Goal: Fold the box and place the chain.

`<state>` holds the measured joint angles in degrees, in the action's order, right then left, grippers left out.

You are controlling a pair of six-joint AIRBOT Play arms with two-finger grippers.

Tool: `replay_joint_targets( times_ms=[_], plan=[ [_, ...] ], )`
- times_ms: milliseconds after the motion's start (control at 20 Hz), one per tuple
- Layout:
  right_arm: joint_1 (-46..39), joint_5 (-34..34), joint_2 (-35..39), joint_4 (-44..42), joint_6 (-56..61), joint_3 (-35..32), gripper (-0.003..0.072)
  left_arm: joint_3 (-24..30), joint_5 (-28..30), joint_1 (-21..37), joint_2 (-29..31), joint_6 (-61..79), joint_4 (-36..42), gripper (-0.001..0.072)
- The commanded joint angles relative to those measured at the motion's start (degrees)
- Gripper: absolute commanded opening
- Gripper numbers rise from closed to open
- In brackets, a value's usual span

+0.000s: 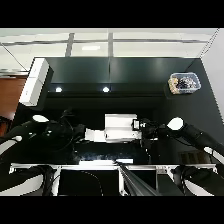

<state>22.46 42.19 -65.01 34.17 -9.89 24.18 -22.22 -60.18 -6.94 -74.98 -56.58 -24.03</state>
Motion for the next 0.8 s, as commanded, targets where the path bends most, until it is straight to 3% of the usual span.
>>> replay_joint_targets(
  times_ms=[0, 100, 150, 200, 250, 300, 500, 750],
  plan=[
    [0.0, 0.0, 0.0, -0.1, 0.0, 0.0, 0.0407, -2.8, 0.0, -4.9, -3.7, 4.8, 5.3, 0.0026],
    [0.1, 0.0, 0.0, -0.1, 0.0, 0.0, 0.0407, -4.3, -0.3, -4.7, -3.6, 5.6, 5.2, 0.0028],
    [0.0, 0.0, 0.0, -0.1, 0.0, 0.0, 0.0407, -5.1, -1.0, -4.7, -3.6, 6.1, 5.2, 0.0066],
    [0.0, 0.1, 0.0, -0.1, 0.0, 0.0, 0.0408, -5.9, -2.3, -4.7, -3.6, 6.1, 5.2, 0.0283],
    [0.1, 0.0, 0.0, -0.1, 0.0, 0.0, 0.0407, -6.7, -4.1, -4.6, -3.6, 6.0, 5.1, 0.0614],
    [0.0, 0.0, 0.0, -0.1, 0.0, 0.0, 0.0407, -7.5, -5.9, -4.6, -3.6, 5.2, 5.0, 0.0709],
    [0.1, 0.0, 0.0, -0.1, 0.0, 0.0, 0.0408, -9.6, -9.4, -5.5, -3.5, 2.1, 5.0, 0.0697],
    [0.0, 0.0, 0.0, -0.1, 0.0, 0.0, 0.0408, -12.5, -8.0, -10.6, -3.5, 0.0, 4.9, 0.067]
  ],
)
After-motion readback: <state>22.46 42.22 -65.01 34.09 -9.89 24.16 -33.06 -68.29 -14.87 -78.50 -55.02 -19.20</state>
